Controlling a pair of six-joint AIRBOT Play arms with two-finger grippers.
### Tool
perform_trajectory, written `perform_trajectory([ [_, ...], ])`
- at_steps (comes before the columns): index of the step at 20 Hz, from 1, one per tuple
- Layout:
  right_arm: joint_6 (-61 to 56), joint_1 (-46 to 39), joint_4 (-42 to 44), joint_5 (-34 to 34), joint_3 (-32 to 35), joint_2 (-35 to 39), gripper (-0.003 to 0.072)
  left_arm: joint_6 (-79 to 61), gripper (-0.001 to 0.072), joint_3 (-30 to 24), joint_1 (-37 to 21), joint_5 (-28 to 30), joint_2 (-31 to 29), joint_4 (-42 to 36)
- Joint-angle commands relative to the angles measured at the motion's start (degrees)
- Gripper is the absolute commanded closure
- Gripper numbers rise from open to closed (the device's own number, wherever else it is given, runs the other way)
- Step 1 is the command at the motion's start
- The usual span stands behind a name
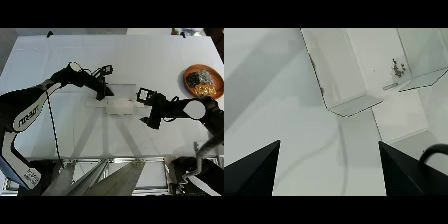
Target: Fold the box and place the chain.
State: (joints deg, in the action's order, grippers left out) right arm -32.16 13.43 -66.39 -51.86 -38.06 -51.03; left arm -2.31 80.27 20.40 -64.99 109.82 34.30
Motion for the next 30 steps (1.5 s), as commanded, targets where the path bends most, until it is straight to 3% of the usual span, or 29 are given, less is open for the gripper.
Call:
perform_trajectory([
  [1,11.58,-0.72,8.37,5.68,2.14,0.59,-0.0020,-0.02,0.0700,-0.02,0.04,-0.02,0.04,0.00],
  [4,24.35,-3.63,21.84,10.29,6.27,0.59,-0.0020,-0.02,0.0699,-0.02,0.04,-0.02,0.04,0.00],
  [7,38.71,-14.08,36.98,8.94,10.82,0.28,-0.0020,-0.02,0.0694,-0.02,0.04,0.00,0.04,0.02],
  [11,47.74,-25.75,44.30,3.76,11.08,-5.68,-0.0020,-0.02,0.0694,-0.02,0.04,0.00,0.04,0.00],
  [14,56.63,-25.51,44.19,2.64,11.04,-11.19,-0.0020,-0.02,0.0694,-0.02,0.04,0.00,0.04,0.00],
  [17,65.05,-23.23,44.46,6.67,11.04,-13.73,-0.0020,-0.02,0.0694,-0.02,0.04,0.00,0.04,0.00],
  [25,71.36,-18.10,45.27,8.41,11.04,-19.69,-0.0020,-0.02,0.0694,-0.02,0.04,0.00,0.04,0.02],
  [30,74.99,-16.24,58.29,11.13,11.04,-23.15,-0.0020,-0.02,0.0694,-0.02,0.04,0.00,0.04,0.00],
])
